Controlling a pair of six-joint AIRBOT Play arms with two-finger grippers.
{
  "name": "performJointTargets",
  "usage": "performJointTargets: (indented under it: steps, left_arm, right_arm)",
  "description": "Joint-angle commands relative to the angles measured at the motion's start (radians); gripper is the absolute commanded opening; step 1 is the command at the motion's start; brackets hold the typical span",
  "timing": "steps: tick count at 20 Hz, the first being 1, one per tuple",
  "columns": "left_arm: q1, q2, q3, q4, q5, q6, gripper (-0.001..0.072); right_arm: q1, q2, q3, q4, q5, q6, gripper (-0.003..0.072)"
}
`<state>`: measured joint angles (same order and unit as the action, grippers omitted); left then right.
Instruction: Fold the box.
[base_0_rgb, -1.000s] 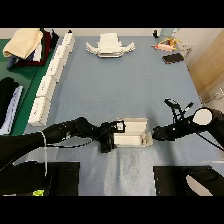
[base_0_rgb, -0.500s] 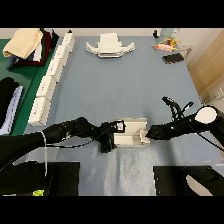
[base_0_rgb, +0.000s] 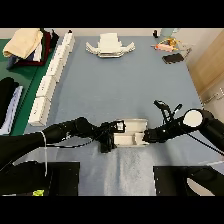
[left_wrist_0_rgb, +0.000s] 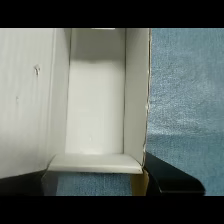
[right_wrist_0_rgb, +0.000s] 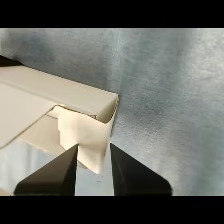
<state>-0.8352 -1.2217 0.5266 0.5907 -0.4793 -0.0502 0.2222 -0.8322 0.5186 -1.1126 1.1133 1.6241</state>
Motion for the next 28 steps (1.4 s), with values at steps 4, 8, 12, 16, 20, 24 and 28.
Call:
performJointTargets:
  steps: [4, 8, 12, 16, 20, 24, 28]
  left_arm:
    - [0.0, 0.0, 0.0, 0.0, 0.0, 0.0, 0.0425]
    - [0.0, 0.0, 0.0, 0.0, 0.0, 0.0, 0.0425]
    - [0.0, 0.0, 0.0, 0.0, 0.0, 0.0, 0.0425]
    - [0.0, 0.0, 0.0, 0.0, 0.0, 0.0, 0.0425]
    - [0.0, 0.0, 0.0, 0.0, 0.0, 0.0, 0.0425]
    - [0.0, 0.0, 0.0, 0.0, 0.0, 0.0, 0.0424]
    - [0.0, 0.0, 0.0, 0.0, 0.0, 0.0, 0.0425]
  right_arm:
    - [0.192, -0.016, 0.045, -0.251, -0.033, 0.332, 0.03]
    - [0.282, -0.101, 0.114, -0.325, -0.018, 0.48, 0.0301]
    - [0.393, -0.217, 0.198, -0.431, 0.05, 0.68, 0.03]
    - [0.453, -0.309, 0.247, -0.457, 0.064, 0.792, 0.03]
    - [0.453, -0.34, 0.247, -0.497, 0.087, 0.84, 0.03]
    - [0.453, -0.34, 0.247, -0.53, 0.092, 0.847, 0.0004]
    - [0.453, -0.34, 0.247, -0.523, 0.093, 0.847, 0.0002]
